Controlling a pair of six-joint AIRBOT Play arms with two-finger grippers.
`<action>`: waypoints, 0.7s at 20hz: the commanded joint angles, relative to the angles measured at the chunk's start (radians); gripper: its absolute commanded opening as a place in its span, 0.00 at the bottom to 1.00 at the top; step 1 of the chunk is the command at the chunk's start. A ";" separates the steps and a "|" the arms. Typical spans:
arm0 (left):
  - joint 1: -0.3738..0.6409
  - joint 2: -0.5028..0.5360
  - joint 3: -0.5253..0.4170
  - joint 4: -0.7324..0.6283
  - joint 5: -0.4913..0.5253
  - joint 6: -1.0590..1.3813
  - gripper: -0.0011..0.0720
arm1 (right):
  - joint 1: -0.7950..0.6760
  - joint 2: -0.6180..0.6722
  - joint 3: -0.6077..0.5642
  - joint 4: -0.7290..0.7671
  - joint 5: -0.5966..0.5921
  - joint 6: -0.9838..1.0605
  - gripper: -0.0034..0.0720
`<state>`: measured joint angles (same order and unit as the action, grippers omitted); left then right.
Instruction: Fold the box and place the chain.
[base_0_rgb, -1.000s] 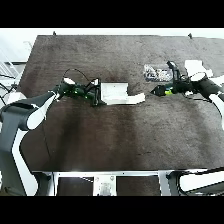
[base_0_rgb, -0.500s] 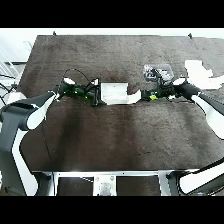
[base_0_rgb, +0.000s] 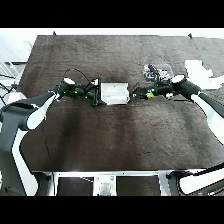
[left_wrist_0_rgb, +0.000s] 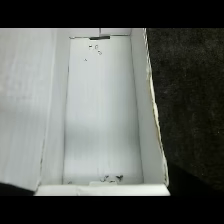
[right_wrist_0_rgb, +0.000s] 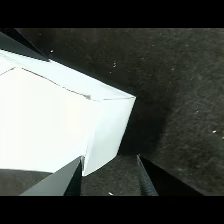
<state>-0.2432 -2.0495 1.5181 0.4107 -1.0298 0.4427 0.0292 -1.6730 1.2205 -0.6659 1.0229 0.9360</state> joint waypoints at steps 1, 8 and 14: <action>0.001 -0.001 0.000 0.000 0.000 0.000 0.59 | 0.014 0.003 0.007 0.004 0.002 0.034 0.64; 0.001 -0.001 0.000 0.000 0.000 0.000 0.59 | 0.055 0.002 0.014 -0.001 -0.037 0.060 0.74; 0.001 -0.001 0.000 0.000 -0.001 0.000 0.59 | 0.091 0.002 0.014 -0.070 -0.086 0.149 0.74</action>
